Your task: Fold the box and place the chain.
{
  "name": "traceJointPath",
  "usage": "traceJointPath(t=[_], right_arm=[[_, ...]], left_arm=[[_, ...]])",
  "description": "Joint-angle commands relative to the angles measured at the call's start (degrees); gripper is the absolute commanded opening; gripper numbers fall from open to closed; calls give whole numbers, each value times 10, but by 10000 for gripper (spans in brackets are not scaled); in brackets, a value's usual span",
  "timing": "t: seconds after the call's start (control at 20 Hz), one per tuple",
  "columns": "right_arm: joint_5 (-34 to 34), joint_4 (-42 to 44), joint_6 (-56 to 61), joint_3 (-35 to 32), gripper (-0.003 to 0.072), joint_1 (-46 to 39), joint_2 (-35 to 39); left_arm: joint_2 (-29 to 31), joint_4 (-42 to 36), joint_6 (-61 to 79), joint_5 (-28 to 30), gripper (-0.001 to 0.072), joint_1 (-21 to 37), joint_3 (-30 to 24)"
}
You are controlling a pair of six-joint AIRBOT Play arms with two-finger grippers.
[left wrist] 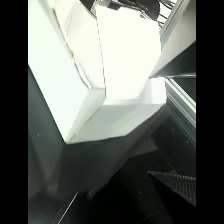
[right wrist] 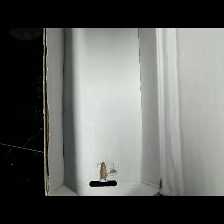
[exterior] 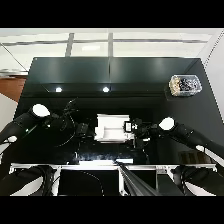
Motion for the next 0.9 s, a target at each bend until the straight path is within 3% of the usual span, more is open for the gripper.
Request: traceJointPath(t=[0.0,0.3,0.65,0.85], right_arm=[[0,0,0,0,433,0,0],[0,0,0,0,433,0,0],[0,0,0,0,433,0,0],[0,0,0,0,433,0,0]], left_arm=[[0,-1,-18,31,709,-26,6],[0,18,-112,183,707,-128,6],[0,109,-252,196,707,-171,12],[0,220,-390,186,704,-216,51]])
